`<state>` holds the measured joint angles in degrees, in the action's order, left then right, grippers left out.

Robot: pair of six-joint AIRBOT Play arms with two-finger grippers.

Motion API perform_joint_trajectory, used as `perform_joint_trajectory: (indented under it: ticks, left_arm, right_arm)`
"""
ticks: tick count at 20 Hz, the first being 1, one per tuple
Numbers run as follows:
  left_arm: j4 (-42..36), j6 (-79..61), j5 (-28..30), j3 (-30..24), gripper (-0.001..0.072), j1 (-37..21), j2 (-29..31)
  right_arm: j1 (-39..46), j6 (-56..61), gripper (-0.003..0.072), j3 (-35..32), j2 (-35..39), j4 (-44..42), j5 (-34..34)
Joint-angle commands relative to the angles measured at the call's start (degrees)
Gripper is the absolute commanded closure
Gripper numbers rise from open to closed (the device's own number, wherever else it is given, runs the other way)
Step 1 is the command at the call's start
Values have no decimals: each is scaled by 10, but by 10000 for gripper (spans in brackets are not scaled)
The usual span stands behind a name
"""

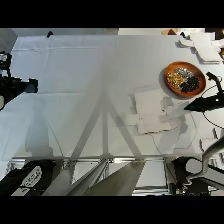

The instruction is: Fold the box and place the chain.

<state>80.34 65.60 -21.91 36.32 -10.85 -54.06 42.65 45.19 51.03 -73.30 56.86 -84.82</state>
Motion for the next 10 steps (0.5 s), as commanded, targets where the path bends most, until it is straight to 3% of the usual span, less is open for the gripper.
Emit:
perform_joint_trajectory:
  ticks: [1, 7, 10]
  left_arm:
    - [0, 0, 0, 0, 11, 0, 0]
    - [0, 0, 0, 0, 11, 0, 0]
    - [0, 0, 0, 0, 11, 0, 0]
  right_arm:
    - [-62, -36, 678, -49, 55, -92, 43]
    - [-161, -95, 678, -51, 83, -245, 53]
    - [-222, -95, 679, -54, 83, -255, 123]
